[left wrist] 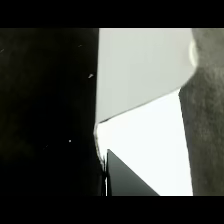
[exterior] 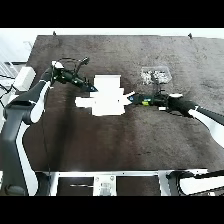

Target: Fold the box and place the chain.

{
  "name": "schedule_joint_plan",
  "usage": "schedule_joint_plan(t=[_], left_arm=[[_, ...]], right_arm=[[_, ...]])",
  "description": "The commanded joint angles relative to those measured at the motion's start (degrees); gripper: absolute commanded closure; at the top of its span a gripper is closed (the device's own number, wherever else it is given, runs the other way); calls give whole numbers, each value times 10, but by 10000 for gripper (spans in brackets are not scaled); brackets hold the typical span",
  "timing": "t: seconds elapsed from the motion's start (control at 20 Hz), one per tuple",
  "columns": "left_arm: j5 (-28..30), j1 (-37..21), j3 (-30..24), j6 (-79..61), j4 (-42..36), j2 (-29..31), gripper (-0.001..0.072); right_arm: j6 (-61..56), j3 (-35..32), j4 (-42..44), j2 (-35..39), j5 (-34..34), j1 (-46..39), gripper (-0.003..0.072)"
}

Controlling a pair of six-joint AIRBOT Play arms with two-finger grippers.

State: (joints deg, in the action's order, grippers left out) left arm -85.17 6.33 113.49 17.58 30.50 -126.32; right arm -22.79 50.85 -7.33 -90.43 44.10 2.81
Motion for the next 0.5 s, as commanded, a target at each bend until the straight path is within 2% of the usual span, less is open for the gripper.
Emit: schedule_joint_plan(t=[0.0,0.15,0.35,0.45], left_arm=[[-21,-1,-1,-85,-11,11,695],[-18,-1,-27,-134,-21,28,695],[85,-1,-160,-265,-64,94,695],[108,-1,-188,-305,-70,99,695]], right_arm=[[-1,0,21,7,43,-60,305],[-1,0,33,8,85,-110,305],[0,0,33,8,100,-131,305],[10,0,33,8,100,-129,305]])
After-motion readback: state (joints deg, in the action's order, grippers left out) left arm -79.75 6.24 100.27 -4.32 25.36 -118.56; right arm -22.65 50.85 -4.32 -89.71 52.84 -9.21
